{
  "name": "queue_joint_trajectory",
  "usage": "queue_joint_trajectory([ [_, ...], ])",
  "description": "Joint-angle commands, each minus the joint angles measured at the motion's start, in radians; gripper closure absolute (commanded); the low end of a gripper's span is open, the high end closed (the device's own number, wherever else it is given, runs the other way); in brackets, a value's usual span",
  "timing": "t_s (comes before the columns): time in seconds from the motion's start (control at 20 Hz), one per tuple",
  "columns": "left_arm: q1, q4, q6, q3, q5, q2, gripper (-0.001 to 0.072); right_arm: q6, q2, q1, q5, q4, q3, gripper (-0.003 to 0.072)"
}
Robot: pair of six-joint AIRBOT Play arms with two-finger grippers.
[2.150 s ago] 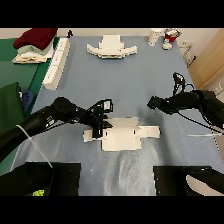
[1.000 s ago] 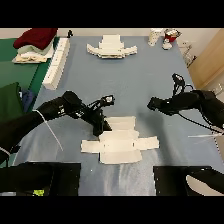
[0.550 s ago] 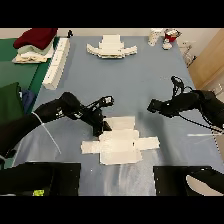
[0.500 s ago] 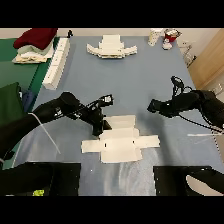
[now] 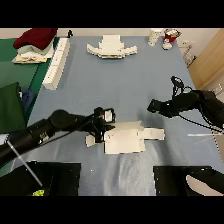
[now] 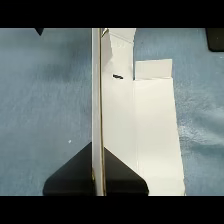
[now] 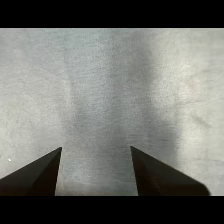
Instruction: Fold the box.
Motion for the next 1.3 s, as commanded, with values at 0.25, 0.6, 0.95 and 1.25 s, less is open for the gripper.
queue_joint_trajectory([
  [0.25, -0.185, 0.004, 0.008, -0.134, 0.268, 0.016, 0.0699, 0.0, 0.0, 0.0, 0.016, 0.002, 0.001, 0.003],
  [0.6, 0.008, 0.005, -0.048, -0.02, -0.054, -0.014, 0.0699, 0.0, 0.0, 0.0, 0.016, 0.008, 0.001, 0.003],
  [0.95, 0.119, 0.011, -0.047, 0.101, -0.245, -0.182, 0.0698, 0.0, 0.0, 0.0, 0.017, 0.007, 0.001, 0.0029],
  [1.25, 0.119, 0.055, -0.1, 0.112, -0.302, -0.23, 0.0698, 0.0, 0.0, 0.0, 0.017, 0.007, 0.001, 0.003],
])
